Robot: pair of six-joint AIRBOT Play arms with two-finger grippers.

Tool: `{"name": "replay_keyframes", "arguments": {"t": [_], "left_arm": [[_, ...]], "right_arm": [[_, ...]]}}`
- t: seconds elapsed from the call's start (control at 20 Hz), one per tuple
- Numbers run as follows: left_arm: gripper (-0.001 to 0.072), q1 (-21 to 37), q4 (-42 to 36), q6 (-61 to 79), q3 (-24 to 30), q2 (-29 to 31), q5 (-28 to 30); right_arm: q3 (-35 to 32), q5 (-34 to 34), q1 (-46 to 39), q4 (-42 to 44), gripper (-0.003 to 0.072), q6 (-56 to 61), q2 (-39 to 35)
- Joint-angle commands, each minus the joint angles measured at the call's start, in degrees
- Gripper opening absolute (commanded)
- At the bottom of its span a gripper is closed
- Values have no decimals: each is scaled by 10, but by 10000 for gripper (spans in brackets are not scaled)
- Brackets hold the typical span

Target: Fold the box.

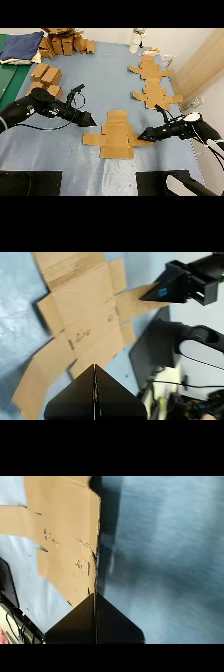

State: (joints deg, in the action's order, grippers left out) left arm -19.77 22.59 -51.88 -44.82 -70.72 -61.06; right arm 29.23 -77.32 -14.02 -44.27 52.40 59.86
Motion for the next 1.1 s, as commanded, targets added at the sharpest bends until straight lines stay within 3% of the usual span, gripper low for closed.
{"name": "replay_keyframes", "arguments": {"t": [0.0, 0.1, 0.35, 0.4, 0.45, 0.65, 1.05], "left_arm": [[11, 52, -146, 108, 0, -78, -102], [11, 92, -174, 118, -1, -121, -115], [13, 134, -129, 121, -1, -171, -106], [115, 133, -124, 121, -1, -173, -102], [335, 131, -120, 120, -1, -173, -96], [342, 130, -95, 120, -1, -173, -77], [344, 129, -58, 109, -1, -188, -45]], "right_arm": [[0, 37, 56, 20, 4, -24, -1], [0, 84, 104, 5, 4, -25, -7], [0, 181, 184, -23, 4, -31, -26], [0, 191, 196, -34, 3, -34, -26], [-1, 203, 209, -44, 3, -34, -26], [-10, 258, 252, -48, 3, -34, -26], [-10, 266, 270, -48, 3, -34, -26]]}}
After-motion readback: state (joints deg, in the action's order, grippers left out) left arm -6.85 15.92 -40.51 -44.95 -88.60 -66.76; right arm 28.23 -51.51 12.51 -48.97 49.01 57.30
